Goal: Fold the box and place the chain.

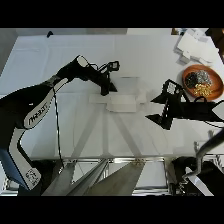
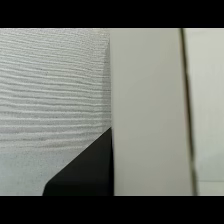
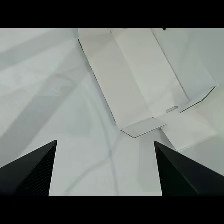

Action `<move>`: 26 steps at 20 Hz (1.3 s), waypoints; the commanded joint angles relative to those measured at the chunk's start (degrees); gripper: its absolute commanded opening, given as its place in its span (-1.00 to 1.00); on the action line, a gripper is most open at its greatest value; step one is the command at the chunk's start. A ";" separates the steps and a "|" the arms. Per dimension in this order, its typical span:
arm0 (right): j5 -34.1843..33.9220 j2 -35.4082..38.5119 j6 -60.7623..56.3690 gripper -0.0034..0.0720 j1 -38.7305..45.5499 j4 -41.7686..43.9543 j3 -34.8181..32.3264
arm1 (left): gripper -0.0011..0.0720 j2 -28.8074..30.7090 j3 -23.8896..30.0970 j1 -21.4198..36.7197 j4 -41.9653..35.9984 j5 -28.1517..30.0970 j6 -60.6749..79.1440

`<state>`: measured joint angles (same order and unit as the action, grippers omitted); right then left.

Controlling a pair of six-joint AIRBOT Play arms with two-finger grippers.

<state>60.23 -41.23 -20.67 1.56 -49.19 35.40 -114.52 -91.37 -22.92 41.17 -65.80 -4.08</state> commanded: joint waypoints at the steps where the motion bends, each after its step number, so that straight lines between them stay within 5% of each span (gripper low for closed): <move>1: 2.67 0.02 0.94 0.97 -0.09 0.39 -0.13 | -0.95 -0.04 0.02 -0.02 0.02 0.02 0.00; 6: -5.11 -0.90 14.19 0.97 -1.14 2.71 -4.33 | -0.95 -0.04 0.02 -0.02 0.02 0.02 0.00; 11: -13.03 -11.04 24.92 0.97 -1.11 8.17 -6.54 | -0.95 -0.04 0.02 -0.04 0.02 0.02 0.00; 17: -13.99 -22.75 34.88 0.97 1.90 10.21 -2.99 | -0.95 -0.04 0.02 -0.04 0.02 0.02 0.00; 26: -18.10 -29.86 48.04 0.97 3.21 10.67 -0.17 | -0.95 -0.04 0.02 -0.04 0.02 0.02 0.00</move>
<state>43.22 -68.75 23.31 4.60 -38.83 34.76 -114.52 -91.37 -22.92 41.19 -65.78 -4.10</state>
